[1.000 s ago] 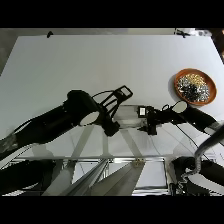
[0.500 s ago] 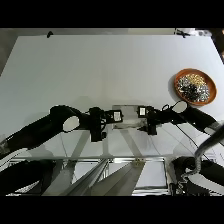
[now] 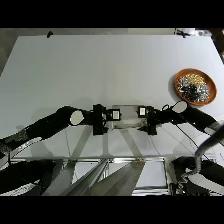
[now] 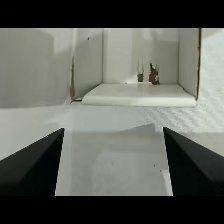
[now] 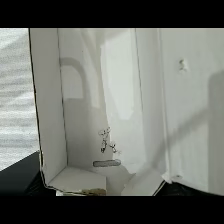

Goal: Fold the box and place the chain.

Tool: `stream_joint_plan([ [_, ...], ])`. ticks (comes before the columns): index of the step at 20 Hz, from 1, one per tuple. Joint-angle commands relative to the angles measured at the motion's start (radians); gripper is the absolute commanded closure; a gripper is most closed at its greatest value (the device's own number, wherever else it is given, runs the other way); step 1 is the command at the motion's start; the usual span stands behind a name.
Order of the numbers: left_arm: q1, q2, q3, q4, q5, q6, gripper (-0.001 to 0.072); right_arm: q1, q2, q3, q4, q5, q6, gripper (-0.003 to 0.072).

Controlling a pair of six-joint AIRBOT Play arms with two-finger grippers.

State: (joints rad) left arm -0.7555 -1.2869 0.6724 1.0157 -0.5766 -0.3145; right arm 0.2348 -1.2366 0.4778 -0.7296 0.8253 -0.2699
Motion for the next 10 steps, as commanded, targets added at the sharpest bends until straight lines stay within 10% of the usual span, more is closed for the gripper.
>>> stream_joint_plan([
  [1,0.002,-0.014,-0.001,-0.084,0.005,0.204,0.0001,0.001,0.0,0.001,0.0,0.0,0.0,0.0351],
  [10,0.001,-0.046,-0.001,-0.311,-0.02,0.364,0.0001,0.001,0.0,0.001,0.0,0.0,0.0,0.0351],
])
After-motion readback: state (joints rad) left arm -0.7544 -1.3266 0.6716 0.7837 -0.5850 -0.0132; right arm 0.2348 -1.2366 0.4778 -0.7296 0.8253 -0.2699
